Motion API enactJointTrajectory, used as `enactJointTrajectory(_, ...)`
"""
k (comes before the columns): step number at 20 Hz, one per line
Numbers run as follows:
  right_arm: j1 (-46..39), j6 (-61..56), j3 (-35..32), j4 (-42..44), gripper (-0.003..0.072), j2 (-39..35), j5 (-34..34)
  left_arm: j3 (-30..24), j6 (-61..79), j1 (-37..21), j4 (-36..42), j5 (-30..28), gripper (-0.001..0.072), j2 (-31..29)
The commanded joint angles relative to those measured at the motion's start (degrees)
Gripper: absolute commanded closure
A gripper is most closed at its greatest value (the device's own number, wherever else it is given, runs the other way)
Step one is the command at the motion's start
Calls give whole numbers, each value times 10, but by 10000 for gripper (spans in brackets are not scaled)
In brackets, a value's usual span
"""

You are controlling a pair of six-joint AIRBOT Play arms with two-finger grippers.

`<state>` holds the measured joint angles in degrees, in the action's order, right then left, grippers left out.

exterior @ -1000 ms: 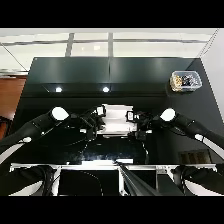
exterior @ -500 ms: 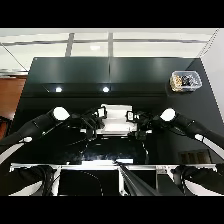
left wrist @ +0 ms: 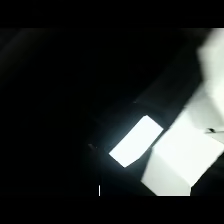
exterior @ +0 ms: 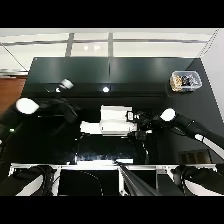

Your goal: Fold the box and place the chain.

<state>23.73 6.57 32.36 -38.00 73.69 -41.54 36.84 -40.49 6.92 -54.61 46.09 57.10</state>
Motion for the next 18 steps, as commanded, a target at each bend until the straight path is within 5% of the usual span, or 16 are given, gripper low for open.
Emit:
enactJointTrajectory(1,0,0,0,0,213,0,0,-15,-296,-153,-16,130,680,-7)
enactJointTrajectory(4,0,0,0,0,213,0,0,-63,-295,-177,29,196,641,26)
enactJointTrajectory(8,0,0,0,0,213,0,0,-105,-191,-145,231,201,687,118)
enactJointTrajectory(13,0,0,0,0,213,0,0,-62,-162,-35,280,177,688,247)
enactJointTrajectory(18,0,-1,0,0,213,0,0,0,-151,28,279,184,688,265)
